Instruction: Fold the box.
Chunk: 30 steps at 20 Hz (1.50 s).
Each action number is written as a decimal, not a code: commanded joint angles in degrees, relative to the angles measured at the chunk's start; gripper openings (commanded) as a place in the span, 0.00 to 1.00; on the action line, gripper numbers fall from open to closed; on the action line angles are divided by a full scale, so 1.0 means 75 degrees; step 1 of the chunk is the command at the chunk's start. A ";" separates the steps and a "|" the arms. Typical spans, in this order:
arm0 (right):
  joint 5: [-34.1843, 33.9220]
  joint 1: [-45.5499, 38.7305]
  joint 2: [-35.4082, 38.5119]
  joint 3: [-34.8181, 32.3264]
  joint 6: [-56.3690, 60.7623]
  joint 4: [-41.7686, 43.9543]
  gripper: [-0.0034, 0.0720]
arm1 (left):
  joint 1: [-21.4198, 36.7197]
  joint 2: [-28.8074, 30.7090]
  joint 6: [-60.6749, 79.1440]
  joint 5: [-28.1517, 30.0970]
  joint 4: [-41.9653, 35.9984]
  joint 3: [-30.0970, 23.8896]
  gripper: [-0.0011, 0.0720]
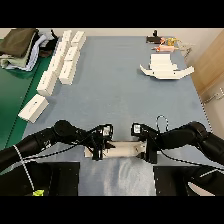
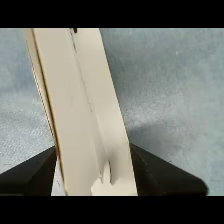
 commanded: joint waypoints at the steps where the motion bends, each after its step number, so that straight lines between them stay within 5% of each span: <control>1: -0.0393 -0.0271 -0.0128 -0.0003 -0.0300 0.0498 1.00 | 0.0009 0.0003 0.0000 0.0006 0.0000 -0.0003 0.04; 16: -0.0501 -0.0271 -0.0297 -0.0003 -0.0131 0.0460 1.00 | 0.0009 0.0003 0.0000 0.0006 0.0000 -0.0003 0.04; 30: 0.0557 -0.0271 -0.0335 -0.0458 -0.2929 0.0490 0.99 | 0.0009 0.0003 0.0000 0.0006 0.0000 -0.0003 0.04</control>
